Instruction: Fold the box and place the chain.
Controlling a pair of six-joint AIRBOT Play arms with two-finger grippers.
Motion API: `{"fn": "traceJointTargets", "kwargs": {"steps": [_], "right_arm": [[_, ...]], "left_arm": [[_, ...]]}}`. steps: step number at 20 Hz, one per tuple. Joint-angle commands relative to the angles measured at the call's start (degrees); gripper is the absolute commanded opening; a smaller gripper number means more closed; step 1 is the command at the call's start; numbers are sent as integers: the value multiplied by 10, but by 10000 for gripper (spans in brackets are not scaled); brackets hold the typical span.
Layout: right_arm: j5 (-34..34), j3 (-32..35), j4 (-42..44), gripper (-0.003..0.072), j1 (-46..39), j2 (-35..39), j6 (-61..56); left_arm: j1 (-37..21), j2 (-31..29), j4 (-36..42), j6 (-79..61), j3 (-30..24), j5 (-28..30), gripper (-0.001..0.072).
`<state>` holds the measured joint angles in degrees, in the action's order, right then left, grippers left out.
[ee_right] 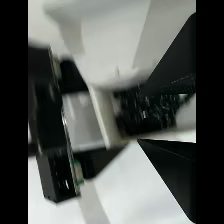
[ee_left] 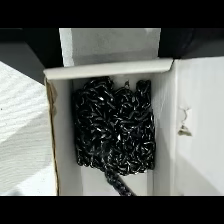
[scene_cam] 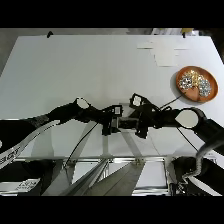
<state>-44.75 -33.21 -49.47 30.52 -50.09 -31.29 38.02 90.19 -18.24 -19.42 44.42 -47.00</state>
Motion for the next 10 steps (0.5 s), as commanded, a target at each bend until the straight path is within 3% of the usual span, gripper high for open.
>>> {"fn": "traceJointTargets", "kwargs": {"steps": [1,3,5,7,10], "right_arm": [[4,-24,-14,295,-42,43,0],[4,-30,-21,276,-87,76,5],[-19,-30,-64,102,-135,97,5],[-59,-29,-117,15,-181,97,4],[-96,-24,-170,13,-238,76,3]], "left_arm": [[-1,0,0,0,0,0,208],[-1,0,0,0,0,0,208],[-1,0,0,0,0,0,208],[-1,0,0,0,0,0,208],[-1,0,0,0,0,0,208]]}}
